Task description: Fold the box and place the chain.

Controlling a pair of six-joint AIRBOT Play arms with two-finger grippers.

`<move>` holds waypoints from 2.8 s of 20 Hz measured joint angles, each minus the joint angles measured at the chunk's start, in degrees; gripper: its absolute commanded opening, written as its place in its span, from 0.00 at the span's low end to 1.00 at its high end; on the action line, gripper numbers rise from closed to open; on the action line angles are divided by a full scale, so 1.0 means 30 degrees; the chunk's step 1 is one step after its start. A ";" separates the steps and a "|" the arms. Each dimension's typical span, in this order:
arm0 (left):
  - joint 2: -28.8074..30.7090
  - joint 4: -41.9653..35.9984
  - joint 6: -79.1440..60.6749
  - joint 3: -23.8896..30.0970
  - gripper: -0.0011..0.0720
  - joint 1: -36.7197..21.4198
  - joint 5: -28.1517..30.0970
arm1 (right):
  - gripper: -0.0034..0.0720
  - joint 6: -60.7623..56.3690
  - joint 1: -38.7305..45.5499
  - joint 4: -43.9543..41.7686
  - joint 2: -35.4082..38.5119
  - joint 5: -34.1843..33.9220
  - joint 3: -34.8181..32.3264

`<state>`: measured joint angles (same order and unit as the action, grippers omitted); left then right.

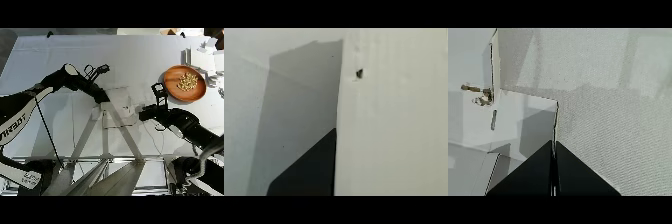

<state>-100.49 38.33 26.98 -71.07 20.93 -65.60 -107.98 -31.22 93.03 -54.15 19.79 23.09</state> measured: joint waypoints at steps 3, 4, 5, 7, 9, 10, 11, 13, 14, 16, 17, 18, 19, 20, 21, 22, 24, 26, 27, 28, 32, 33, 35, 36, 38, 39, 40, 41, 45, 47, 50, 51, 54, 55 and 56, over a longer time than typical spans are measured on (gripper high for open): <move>-0.0051 -0.0022 -0.0007 0.0000 0.03 0.0029 -0.0015 | 0.06 0.0000 0.0000 -0.0007 0.0000 0.0007 0.0000; -0.0073 -0.0022 -0.0007 0.0000 0.03 0.0029 -0.0007 | 0.06 0.0007 0.0000 -0.0015 0.0000 0.0007 0.0000; -0.0073 -0.0029 -0.0007 0.0000 0.03 0.0029 -0.0007 | 0.06 0.0007 0.0000 -0.0015 0.0000 0.0007 0.0000; -0.0073 -0.0029 -0.0007 0.0000 0.03 0.0029 -0.0007 | 0.06 0.0007 0.0000 -0.0015 0.0000 0.0007 0.0000; -0.0073 -0.0029 -0.0007 0.0000 0.03 0.0044 0.0007 | 0.06 0.0007 0.0000 -0.0015 0.0000 0.0007 0.0000; -0.0073 -0.0029 -0.0007 0.0000 0.03 0.0051 0.0029 | 0.06 0.0007 0.0000 -0.0022 0.0000 0.0015 0.0000; -0.0073 -0.0029 -0.0007 0.0000 0.03 0.0058 0.0036 | 0.06 0.0007 0.0000 -0.0022 0.0000 0.0015 0.0000; -0.0073 -0.0029 -0.0007 0.0000 0.03 0.0066 0.0051 | 0.06 0.0007 0.0000 -0.0022 0.0000 0.0015 0.0000; -0.0073 -0.0029 -0.0007 0.0000 0.03 0.0066 0.0058 | 0.06 0.0007 0.0000 -0.0022 0.0000 0.0015 0.0000; -0.0080 -0.0029 0.0000 0.0000 0.03 0.0066 0.0080 | 0.06 0.0007 0.0000 -0.0022 0.0000 0.0015 0.0000; -0.0080 -0.0022 0.0000 0.0000 0.03 0.0066 0.0080 | 0.06 0.0015 0.0000 -0.0015 0.0000 -0.0058 0.0000; -0.0080 -0.0007 0.0000 0.0000 0.03 0.0073 0.0066 | 0.06 0.0029 0.0000 0.0058 0.0000 -0.0415 0.0000; -0.0080 0.0015 0.0000 0.0000 0.03 0.0073 0.0066 | 0.06 0.0073 0.0000 0.0160 0.0000 -0.1020 0.0000; -0.0080 0.0007 0.0007 0.0000 0.03 0.0073 0.0087 | 0.06 0.0073 0.0000 0.0204 0.0000 -0.1690 0.0000; -0.0080 -0.0022 0.0015 0.0000 0.03 0.0073 0.0117 | 0.06 0.0073 0.0000 0.0204 0.0000 -0.2470 0.0000; -0.0080 -0.0044 0.0044 0.0000 0.03 0.0073 0.0117 | 0.06 0.0073 0.0000 0.0197 0.0000 -0.3286 0.0000; -0.0080 -0.0087 0.0044 0.0000 0.03 0.0073 0.0124 | 0.06 0.0036 -0.0007 0.0102 0.0000 -0.4204 0.0000; -0.0080 -0.0138 0.0036 0.0000 0.03 0.0073 0.0219 | 0.06 -0.0007 -0.0007 0.0015 0.0000 -0.4758 0.0000; -0.0080 -0.0131 0.0029 0.0000 0.03 0.0073 0.0226 | 0.06 -0.0015 -0.0007 -0.0044 0.0000 -0.4881 -0.0007; -0.0080 -0.0131 0.0022 0.0000 0.03 0.0073 0.0204 | 0.06 -0.0022 -0.0007 -0.0109 -0.0007 -0.4991 -0.0007; -0.0080 -0.0036 -0.0007 0.0000 0.02 0.0073 0.0109 | 0.35 -0.0058 -0.0007 -0.0248 -0.0007 -0.5275 -0.0007; -0.0080 -0.0036 0.0000 0.0000 0.02 0.0073 0.0109 | 0.64 -0.0051 -0.0007 -0.0248 0.0000 -0.5377 0.0000; 0.0022 0.0000 -0.0153 0.0000 0.02 0.0066 0.0087 | 0.85 -0.0015 -0.0007 -0.0248 0.0000 -0.5319 0.0000; 0.0204 0.0066 -0.0619 0.0000 0.02 0.0044 0.0007 | 0.85 -0.0015 -0.0007 -0.0262 0.0000 -0.5326 0.0022; 0.0947 0.0102 -0.2535 0.0007 0.02 -0.0138 -0.0168 | 0.85 0.0000 0.0036 -0.0189 0.0007 -0.5304 0.0073; 0.1530 0.0080 -0.3723 0.0007 0.02 -0.0277 -0.0357 | 0.85 0.0022 0.0131 -0.0087 0.0058 -0.5297 0.0087; 0.2149 0.0087 -0.4758 0.0007 0.02 -0.0459 -0.0495 | 0.85 0.0036 0.0299 -0.0007 0.0131 -0.5275 0.0117; 0.2907 0.0109 -0.5770 0.0000 0.02 -0.0750 -0.0554 | 0.85 0.0073 0.0539 0.0066 0.0262 -0.5209 0.0131; 0.5217 0.0401 -0.8422 0.0007 0.02 -0.1982 -0.2382 | 0.85 0.0073 0.1836 0.0197 0.1239 -0.4554 0.0160; 0.5632 0.0605 -0.9253 0.0204 0.02 -0.2273 -0.3541 | 0.85 0.0080 0.2572 0.0219 0.1887 -0.4073 0.0160; 0.5712 0.0787 -1.0404 0.1224 0.02 -0.2186 -0.3548 | 0.85 0.0087 0.3446 0.0255 0.2688 -0.3453 0.0160; 0.5639 0.0758 -1.0841 0.1683 0.02 -0.2025 -0.3104 | 0.85 0.0087 0.3614 0.0255 0.2834 -0.3271 0.0160; 0.5005 0.0663 -1.1817 0.2681 0.02 -0.1435 -0.1443 | 0.85 0.0095 0.3898 0.0262 0.3089 -0.2732 0.0160; 0.4670 0.0532 -1.1999 0.2856 0.02 -0.1239 -0.1115 | 0.85 0.0095 0.3949 0.0255 0.3133 -0.2616 0.0160; 0.4255 0.0240 -1.2123 0.2987 0.02 -0.1027 -0.0707 | 0.85 0.0095 0.3985 0.0262 0.3155 -0.2528 0.0160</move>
<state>-87.72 39.05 -9.39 -62.11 17.85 -67.72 -107.70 -19.27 93.82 -44.69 12.21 23.57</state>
